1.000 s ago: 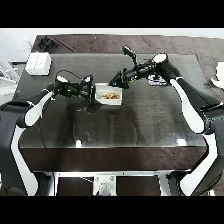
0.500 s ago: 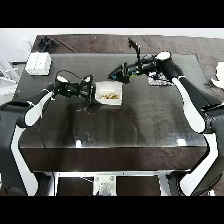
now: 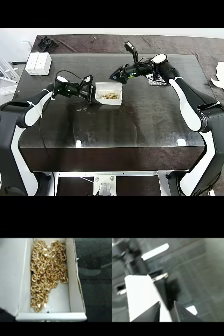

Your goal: Fold the box and place the chain.

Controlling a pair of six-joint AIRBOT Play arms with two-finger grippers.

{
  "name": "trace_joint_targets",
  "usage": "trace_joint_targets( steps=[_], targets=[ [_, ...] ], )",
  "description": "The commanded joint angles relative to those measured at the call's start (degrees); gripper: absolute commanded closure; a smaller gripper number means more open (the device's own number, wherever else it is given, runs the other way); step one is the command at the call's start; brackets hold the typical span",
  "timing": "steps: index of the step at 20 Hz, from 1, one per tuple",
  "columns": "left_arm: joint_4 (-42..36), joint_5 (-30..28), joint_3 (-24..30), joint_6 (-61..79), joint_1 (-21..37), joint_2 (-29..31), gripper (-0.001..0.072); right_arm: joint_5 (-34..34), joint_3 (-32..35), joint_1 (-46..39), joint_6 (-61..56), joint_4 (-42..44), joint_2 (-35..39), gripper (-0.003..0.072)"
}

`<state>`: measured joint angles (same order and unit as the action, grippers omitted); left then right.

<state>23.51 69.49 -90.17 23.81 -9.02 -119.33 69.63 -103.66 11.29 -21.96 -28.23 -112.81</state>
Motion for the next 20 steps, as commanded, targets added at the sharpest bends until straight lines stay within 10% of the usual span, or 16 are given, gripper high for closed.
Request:
trace_joint_targets(
  steps=[1, 20],
  targets=[
    [0.0, 0.0, 0.0, 0.0, 0.0, 0.0, 0.0279, 6.6, -0.2, 0.2, -1.2, -1.9, -0.3, 0.0456],
    [0.0, 0.0, 0.0, 0.0, 0.0, 0.0, 0.0279, 9.3, -0.1, 1.4, 0.9, -6.8, -0.5, 0.0261]
  ],
)
